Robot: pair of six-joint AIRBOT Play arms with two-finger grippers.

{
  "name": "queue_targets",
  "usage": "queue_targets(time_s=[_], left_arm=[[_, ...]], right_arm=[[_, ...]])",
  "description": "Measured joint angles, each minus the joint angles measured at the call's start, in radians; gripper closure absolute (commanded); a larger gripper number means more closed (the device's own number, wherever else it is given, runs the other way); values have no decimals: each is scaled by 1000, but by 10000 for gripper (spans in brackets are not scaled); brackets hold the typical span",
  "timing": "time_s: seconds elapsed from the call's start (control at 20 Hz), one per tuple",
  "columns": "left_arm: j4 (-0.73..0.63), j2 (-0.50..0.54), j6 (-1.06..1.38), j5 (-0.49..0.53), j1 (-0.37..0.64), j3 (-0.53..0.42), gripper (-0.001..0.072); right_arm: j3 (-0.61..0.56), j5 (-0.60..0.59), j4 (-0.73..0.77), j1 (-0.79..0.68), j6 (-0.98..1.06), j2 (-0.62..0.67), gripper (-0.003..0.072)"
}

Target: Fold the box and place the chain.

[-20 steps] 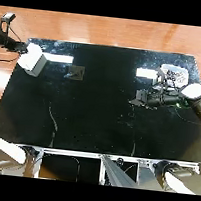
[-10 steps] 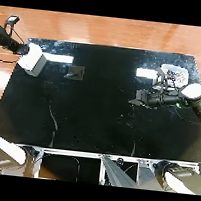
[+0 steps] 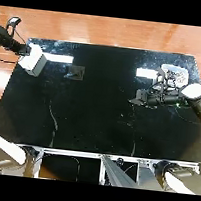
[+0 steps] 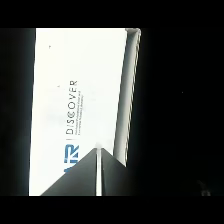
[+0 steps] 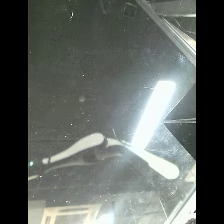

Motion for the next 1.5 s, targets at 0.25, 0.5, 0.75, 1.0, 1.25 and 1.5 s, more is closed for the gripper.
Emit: queue_targets(time_s=[0.25,0.5,0.75,1.0,1.25,1.5], left_arm=[[-2,5,-5,3,-1,25,693],[-5,54,-60,13,-21,66,695],[-24,223,-174,16,-133,21,695],[-41,628,-248,-121,-323,-433,693],[-38,963,-351,-218,-463,-932,693],[-47,1043,-402,-226,-502,-1083,693]], right_arm=[[0,1,0,0,0,0,657],[30,-2,-47,0,-11,0,657],[237,-6,-329,0,82,0,657],[363,68,-657,-21,216,-1,657],[269,69,-747,-76,264,-1,658],[203,56,-773,-92,275,-1,659]])
